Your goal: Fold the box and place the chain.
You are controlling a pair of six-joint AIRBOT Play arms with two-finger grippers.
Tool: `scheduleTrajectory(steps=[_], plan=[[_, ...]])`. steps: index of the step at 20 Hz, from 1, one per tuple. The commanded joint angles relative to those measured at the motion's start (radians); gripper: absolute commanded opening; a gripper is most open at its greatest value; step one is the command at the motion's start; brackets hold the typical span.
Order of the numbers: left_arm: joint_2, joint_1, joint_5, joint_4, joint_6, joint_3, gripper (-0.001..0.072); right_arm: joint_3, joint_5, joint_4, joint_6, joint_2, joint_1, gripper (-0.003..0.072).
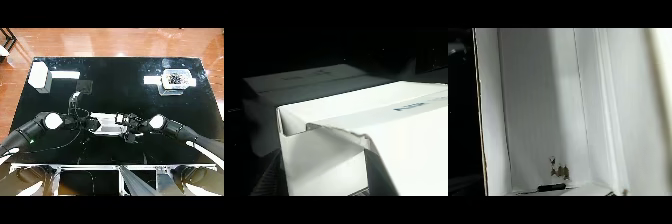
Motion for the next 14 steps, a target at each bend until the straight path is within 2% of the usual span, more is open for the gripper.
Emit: scheduleTrajectory(steps=[1,4,14], plan=[[-0.001,-0.021,0.021,0.008,-0.013,0.0,0.0619,0.0,0.001,0.0,0.0,-0.001,0.001,0.0406],[-0.001,-0.034,0.052,0.021,-0.029,0.0,0.0619,0.0,0.0,0.0,0.0,-0.001,0.001,0.0407],[-0.036,-0.037,0.053,0.064,-0.073,0.0,0.0619,0.0,-0.002,-0.015,0.001,-0.002,0.015,0.0407]])
